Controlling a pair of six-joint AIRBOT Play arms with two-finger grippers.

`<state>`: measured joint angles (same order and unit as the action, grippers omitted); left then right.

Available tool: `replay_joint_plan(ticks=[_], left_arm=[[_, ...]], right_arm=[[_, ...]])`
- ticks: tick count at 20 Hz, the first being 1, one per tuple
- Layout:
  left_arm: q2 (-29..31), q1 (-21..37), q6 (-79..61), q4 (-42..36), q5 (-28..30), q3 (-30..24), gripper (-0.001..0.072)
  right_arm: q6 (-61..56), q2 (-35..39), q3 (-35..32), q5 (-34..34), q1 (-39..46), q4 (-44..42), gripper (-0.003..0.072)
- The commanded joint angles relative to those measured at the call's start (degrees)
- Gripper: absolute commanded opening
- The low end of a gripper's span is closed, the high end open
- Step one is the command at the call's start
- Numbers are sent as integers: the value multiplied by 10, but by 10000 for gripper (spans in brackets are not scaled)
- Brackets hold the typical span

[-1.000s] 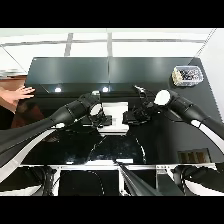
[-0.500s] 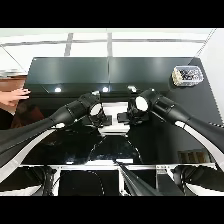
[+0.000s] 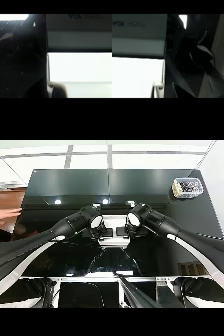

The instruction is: Fold the box and place the chain.

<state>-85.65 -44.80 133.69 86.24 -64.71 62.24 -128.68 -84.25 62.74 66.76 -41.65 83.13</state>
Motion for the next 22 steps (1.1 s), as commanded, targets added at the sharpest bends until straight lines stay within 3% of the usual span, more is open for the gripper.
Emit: replay_joint_plan(ticks=[1,2,4,5,6,9,10,11,14,18,19,20,22], left_arm=[[0,0,1,1,0,0,26],[0,0,1,1,0,0,26],[0,0,1,1,0,0,26],[0,0,1,1,0,0,26],[0,0,1,1,0,0,26],[0,0,1,1,0,0,27],[0,0,1,1,-1,0,26],[0,0,1,1,-1,0,26],[0,0,1,1,0,0,26],[0,0,1,1,0,0,26],[0,0,1,1,0,0,26],[0,0,1,1,0,0,26],[0,0,1,1,0,0,26]], right_arm=[[-16,-9,1,4,-6,1,236],[-19,-9,1,1,-6,1,235],[-23,-9,1,-1,-6,0,156],[-23,-9,1,-3,-6,-1,27],[-23,-9,1,-7,-6,-4,15],[-23,-9,1,-9,-4,-15,18],[-23,-9,1,-9,-4,-16,65],[-23,-9,1,-10,-4,-17,218],[-23,-9,1,-10,-4,-17,220],[-23,-12,1,-16,-4,-17,214],[-22,-15,1,-14,-4,-17,83],[-22,-16,1,-14,-4,-17,15],[-23,-16,1,-14,-4,-16,14]])
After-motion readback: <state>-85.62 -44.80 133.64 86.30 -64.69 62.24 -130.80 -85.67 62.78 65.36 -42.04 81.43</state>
